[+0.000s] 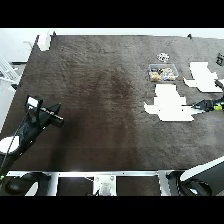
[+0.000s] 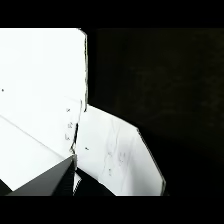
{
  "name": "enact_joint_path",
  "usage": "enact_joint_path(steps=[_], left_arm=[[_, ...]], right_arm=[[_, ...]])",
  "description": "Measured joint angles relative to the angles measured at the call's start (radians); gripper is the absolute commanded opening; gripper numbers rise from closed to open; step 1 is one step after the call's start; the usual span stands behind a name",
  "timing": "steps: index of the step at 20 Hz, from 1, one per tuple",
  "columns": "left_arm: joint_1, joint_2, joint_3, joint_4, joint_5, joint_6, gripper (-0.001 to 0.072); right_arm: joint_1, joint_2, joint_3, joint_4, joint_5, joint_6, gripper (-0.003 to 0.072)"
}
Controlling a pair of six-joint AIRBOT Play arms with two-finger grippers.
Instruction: Fold the box and place the chain.
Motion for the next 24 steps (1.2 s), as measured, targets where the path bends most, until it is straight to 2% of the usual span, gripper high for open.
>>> enact_joint_path(steps=[3, 4, 5, 6, 7, 8, 13, 16, 20, 24], left_arm=[[0.0, 0.0, 0.0, 0.0, 0.0, 0.0, 0.002], [0.0, 0.0, 0.0, 0.0, 0.0, 0.0, 0.002], [0.0, 0.0, 0.0, 0.0, 0.0, 0.0, 0.002], [0.0, 0.0, 0.0, 0.0, 0.0, 0.0, 0.002], [0.0, 0.0, 0.0, 0.0, 0.0, 0.0, 0.002], [0.0, 0.0, 0.0, 0.0, 0.0, 0.0, 0.002], [0.0, 0.0, 0.0, 0.0, 0.0, 0.0, 0.002], [0.0, 0.0, 0.0, 0.0, 0.0, 0.0, 0.002], [0.0, 0.0, 0.0, 0.0, 0.0, 0.0, 0.002], [0.0, 0.0, 0.0, 0.0, 0.0, 0.0, 0.002]], right_arm=[[0.011, -0.002, -0.005, -0.002, 0.017, 0.003, 0.0421], [0.015, -0.003, -0.008, -0.003, 0.024, 0.003, 0.0391], [0.02, -0.003, -0.013, -0.007, 0.029, 0.003, 0.0338], [0.024, -0.003, -0.017, -0.009, 0.032, 0.004, 0.0247], [0.027, -0.003, -0.02, -0.011, 0.036, 0.003, 0.0084], [0.031, -0.003, -0.022, -0.011, 0.039, 0.003, 0.0009], [0.038, 0.004, -0.035, 0.006, 0.079, 0.008, 0.0004], [0.05, 0.045, -0.087, 0.035, 0.106, 0.022, 0.0003], [0.089, 0.18, -0.272, 0.126, 0.049, 0.018, 0.0003], [0.178, 0.339, -0.519, 0.219, -0.083, 0.008, 0.0003]])
